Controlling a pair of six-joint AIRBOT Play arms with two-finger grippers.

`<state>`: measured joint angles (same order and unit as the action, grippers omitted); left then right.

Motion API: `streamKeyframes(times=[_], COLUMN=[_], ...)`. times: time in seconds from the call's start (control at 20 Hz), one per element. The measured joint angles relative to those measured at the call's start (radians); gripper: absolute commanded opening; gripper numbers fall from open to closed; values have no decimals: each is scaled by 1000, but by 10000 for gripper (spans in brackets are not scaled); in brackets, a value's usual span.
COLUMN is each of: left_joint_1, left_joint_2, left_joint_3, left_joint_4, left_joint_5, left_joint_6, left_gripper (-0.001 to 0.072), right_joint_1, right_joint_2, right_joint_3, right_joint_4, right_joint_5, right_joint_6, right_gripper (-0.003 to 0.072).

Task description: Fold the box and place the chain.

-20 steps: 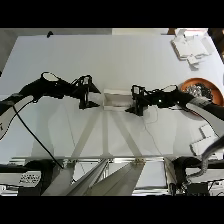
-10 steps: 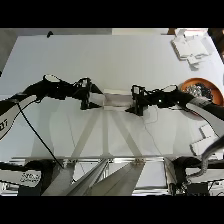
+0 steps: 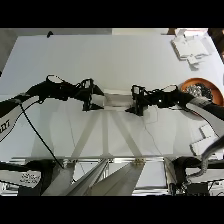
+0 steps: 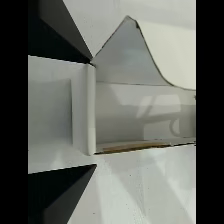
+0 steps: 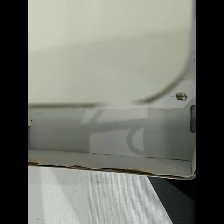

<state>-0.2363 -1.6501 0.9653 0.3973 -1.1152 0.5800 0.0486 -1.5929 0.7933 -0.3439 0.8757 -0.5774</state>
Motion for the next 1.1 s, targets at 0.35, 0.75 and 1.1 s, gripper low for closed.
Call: streamKeyframes(times=[0.35, 0.75, 1.1], left_joint_1=[-42, -83, -89], left_joint_2=[-40, -50, -50], left_joint_3=[0, 0, 1], left_joint_4=[-11, -37, -37], left_joint_5=[78, 150, 160], left_joint_6=[-4, -3, -3], left_gripper=[707, 391, 334], right_joint_1=[0, -1, -1], right_joint_2=[0, 0, 0], right_joint_3=[0, 0, 0], right_joint_4=[0, 1, 0], right_joint_5=[0, -3, -2], right_joint_6=[0, 0, 0], right_gripper=[526, 526, 526])
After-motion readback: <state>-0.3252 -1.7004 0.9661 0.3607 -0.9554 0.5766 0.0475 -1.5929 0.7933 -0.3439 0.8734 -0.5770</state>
